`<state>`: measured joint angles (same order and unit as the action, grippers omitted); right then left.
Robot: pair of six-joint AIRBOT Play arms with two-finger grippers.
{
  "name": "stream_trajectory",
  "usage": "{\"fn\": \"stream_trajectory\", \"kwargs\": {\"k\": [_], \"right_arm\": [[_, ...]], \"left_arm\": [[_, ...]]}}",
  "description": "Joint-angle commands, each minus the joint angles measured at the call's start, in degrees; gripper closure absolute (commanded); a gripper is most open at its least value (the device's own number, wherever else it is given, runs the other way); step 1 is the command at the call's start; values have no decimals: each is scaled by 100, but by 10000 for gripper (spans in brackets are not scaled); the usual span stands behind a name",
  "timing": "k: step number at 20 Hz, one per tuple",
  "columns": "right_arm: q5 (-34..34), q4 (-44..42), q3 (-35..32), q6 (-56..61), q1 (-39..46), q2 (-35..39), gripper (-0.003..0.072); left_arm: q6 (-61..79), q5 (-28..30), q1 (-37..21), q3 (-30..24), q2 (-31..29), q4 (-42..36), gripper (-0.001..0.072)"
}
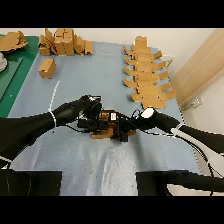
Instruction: Fold the box.
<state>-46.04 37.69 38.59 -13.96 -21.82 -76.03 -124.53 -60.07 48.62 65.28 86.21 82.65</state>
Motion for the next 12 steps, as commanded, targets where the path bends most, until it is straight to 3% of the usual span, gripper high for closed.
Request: {"fn": "stream_trajectory", "kwargs": {"k": [1,11,12], "right_arm": [[-4,-17,2,-2,-7,-4,105],[-2,-17,2,-2,-7,-4,105],[-4,-17,2,-2,-7,-4,105]], "left_arm": [[0,186,33,37,46,-2,698],[28,216,33,37,50,-11,697],[46,203,33,37,46,-13,668]]}}
